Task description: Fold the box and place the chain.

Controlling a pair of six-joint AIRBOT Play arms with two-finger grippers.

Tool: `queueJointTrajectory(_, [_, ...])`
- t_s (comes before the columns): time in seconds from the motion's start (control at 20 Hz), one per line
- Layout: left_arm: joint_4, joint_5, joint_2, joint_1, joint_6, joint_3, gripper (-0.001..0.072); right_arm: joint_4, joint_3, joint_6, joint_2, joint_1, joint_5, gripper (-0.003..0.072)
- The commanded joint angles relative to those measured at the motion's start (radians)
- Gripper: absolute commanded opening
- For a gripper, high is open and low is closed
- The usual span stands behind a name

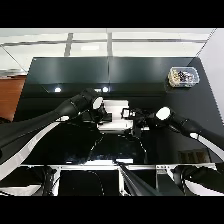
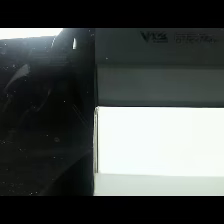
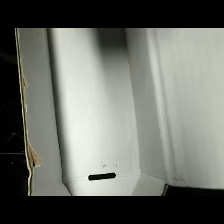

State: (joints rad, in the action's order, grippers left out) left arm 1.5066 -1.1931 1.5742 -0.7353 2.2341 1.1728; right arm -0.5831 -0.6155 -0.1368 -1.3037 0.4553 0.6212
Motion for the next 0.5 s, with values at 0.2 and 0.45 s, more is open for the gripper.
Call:
queueJointTrajectory(0.2, [-0.001, -0.016, 0.000, 0.001, -0.008, 0.001, 0.0027, -0.162, -0.002, 0.080, 0.151, 0.000, 0.050, 0.0707])
queueJointTrajectory(0.45, [0.000, -0.014, 0.000, 0.001, -0.008, 0.001, 0.0027, -0.186, -0.002, 0.093, 0.155, 0.000, 0.057, 0.0705])
